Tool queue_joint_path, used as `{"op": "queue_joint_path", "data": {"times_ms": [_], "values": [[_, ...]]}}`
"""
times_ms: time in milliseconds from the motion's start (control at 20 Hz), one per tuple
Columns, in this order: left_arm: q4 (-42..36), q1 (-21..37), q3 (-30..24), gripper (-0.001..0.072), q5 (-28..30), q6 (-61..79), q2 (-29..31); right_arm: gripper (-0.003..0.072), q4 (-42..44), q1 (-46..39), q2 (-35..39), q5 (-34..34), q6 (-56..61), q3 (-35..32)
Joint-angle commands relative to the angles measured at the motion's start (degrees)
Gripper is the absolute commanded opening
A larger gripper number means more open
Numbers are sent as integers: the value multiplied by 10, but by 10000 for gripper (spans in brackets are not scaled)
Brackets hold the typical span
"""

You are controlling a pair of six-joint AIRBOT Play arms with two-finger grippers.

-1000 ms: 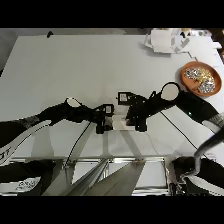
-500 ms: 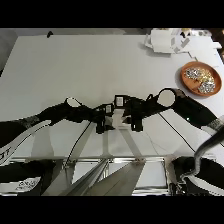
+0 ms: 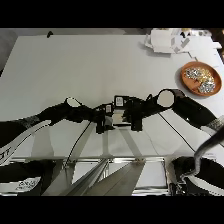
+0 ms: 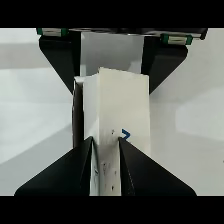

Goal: Fold the box and place the chain.

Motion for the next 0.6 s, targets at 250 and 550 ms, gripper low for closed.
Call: {"op": "queue_joint_path", "data": {"times_ms": [250,550], "values": [[1,0,0,73,-1,0,0,207,-2,1,-3,2,1,-21],[1,0,0,73,-1,0,0,380,45,0,22,2,-4,-21]]}}
